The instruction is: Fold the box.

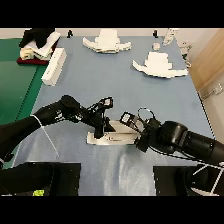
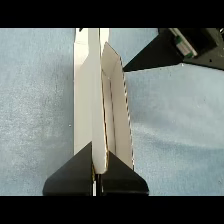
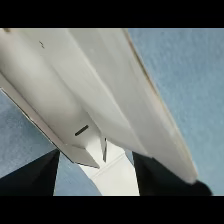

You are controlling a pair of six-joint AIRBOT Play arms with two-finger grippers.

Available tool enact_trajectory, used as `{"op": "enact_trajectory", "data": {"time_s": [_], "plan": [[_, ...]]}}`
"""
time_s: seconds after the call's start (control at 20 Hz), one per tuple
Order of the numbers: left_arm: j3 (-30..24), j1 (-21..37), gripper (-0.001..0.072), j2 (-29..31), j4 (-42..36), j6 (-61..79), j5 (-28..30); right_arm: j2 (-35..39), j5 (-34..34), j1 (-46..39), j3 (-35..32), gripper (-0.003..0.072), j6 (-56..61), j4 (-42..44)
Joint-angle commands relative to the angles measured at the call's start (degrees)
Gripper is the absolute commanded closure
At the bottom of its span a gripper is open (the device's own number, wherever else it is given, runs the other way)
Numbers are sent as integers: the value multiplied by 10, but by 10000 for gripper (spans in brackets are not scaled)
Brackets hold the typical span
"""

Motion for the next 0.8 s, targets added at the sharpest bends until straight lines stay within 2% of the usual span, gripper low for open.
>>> {"op": "enact_trajectory", "data": {"time_s": [0.0,0.15,0.25,0.35,0.75], "plan": [[1,0,696,0,0,0,0,9,79,-114,-27,-34,-346,203],[1,0,696,0,0,0,0,9,71,-214,-36,-34,-614,386],[1,0,696,0,0,0,0,5,62,-260,-43,-34,-689,439],[1,0,696,0,0,0,0,-9,47,-285,-44,-34,-721,455],[1,0,697,0,0,0,0,-22,45,-291,-42,-29,-694,453]]}}
